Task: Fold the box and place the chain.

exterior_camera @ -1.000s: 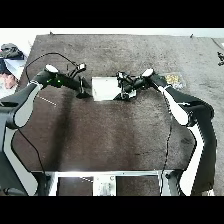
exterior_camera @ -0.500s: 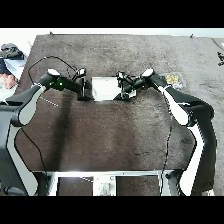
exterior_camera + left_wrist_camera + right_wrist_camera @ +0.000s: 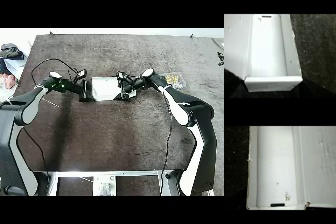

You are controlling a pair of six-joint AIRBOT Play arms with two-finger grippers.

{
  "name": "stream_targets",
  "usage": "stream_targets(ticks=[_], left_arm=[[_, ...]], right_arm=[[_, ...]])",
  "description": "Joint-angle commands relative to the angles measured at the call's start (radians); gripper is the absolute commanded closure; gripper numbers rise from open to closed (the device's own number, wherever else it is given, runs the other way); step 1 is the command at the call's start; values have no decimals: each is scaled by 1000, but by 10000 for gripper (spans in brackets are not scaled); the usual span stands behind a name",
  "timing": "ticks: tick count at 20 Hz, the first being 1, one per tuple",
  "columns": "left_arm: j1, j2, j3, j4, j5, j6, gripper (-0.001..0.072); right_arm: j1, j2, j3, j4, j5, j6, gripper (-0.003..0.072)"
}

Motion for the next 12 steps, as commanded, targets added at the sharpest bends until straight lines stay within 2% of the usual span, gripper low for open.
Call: stream_targets(ticks=[1,12], left_arm=[[-13,-8,1,-15,21,1,-11],[-23,-9,1,-4,74,28,-11]], right_arm=[[0,0,0,0,0,0,412],[0,0,0,0,0,0,412]])
